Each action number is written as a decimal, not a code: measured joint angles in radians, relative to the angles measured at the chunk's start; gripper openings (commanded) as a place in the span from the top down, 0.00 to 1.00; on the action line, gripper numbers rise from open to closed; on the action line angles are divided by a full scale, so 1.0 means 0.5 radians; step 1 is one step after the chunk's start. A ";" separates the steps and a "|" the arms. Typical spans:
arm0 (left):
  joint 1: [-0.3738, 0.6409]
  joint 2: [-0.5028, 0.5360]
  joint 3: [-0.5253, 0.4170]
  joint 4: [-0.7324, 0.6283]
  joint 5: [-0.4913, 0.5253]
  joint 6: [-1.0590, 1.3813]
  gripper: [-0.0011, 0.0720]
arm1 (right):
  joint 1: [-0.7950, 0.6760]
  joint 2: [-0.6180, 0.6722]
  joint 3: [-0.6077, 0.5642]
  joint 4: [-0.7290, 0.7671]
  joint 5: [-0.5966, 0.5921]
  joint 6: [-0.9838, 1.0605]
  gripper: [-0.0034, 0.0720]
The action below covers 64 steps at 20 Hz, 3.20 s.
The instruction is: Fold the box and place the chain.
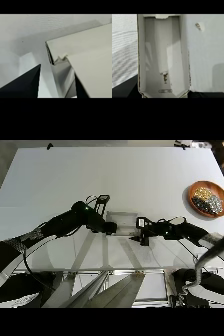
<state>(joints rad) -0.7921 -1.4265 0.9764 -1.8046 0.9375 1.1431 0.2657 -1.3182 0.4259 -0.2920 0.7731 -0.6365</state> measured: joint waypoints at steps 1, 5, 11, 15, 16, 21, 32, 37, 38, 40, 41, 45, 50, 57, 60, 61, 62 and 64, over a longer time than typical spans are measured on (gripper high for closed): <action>0.016 -0.001 0.006 -0.018 0.009 0.027 0.36 | 0.000 0.000 0.000 0.000 0.000 0.000 0.50; 0.090 -0.037 0.116 -0.043 0.141 0.130 0.36 | 0.000 0.000 0.000 0.001 0.000 0.000 0.50; 0.104 -0.235 0.377 -0.017 0.539 0.214 0.36 | 0.000 0.000 0.000 0.001 0.001 -0.001 0.50; 0.080 -0.307 0.429 -0.024 0.614 0.221 0.36 | 0.000 0.000 0.000 0.001 0.000 0.000 0.50; 0.076 -0.314 0.435 -0.025 0.605 0.218 0.36 | 0.000 0.000 0.000 0.001 0.001 0.000 0.50; 0.057 -0.335 0.447 -0.040 0.505 0.114 0.54 | 0.000 0.000 0.000 0.001 0.001 0.000 0.50; -0.050 -0.356 0.447 0.085 0.478 -0.262 0.64 | 0.000 0.000 0.000 0.000 0.001 -0.001 0.50; -0.061 -0.356 0.446 0.152 0.508 -0.394 0.97 | 0.000 0.000 0.000 0.003 0.001 0.006 0.50; -0.062 -0.356 0.446 0.153 0.507 -0.398 0.97 | 0.000 0.000 0.000 0.003 0.001 0.005 0.50; -0.063 -0.356 0.446 0.154 0.506 -0.420 0.97 | 0.000 0.000 0.000 0.002 0.001 0.002 0.50; -0.063 -0.356 0.446 0.153 0.504 -0.432 0.97 | 0.000 0.000 0.000 0.002 0.001 0.001 0.50; -0.063 -0.356 0.446 0.130 0.497 -0.500 0.98 | 0.000 0.000 0.000 0.001 0.000 -0.002 0.50; -0.063 -0.356 0.446 0.111 0.488 -0.598 0.93 | 0.000 0.000 0.000 -0.001 0.001 -0.005 0.50; -0.065 -0.356 0.446 0.079 0.451 -0.632 0.52 | 0.000 0.000 0.000 0.000 0.000 -0.001 0.50; -0.066 -0.356 0.435 0.094 0.466 -0.633 0.71 | 0.000 0.000 0.000 0.000 0.000 -0.001 0.50; -0.069 -0.356 0.422 0.097 0.471 -0.634 0.99 | 0.000 0.000 0.000 0.000 0.000 -0.001 0.50; -0.073 -0.356 0.404 0.114 0.484 -0.629 0.98 | 0.000 0.000 0.000 0.000 0.001 -0.002 0.50; -0.079 -0.352 0.381 0.121 0.482 -0.625 0.98 | 0.000 0.000 0.001 -0.001 0.000 -0.006 0.50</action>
<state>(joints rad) -0.8314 -1.6028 1.1671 -1.7443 1.1786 0.8307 0.2657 -1.3182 0.4263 -0.2924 0.7731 -0.6395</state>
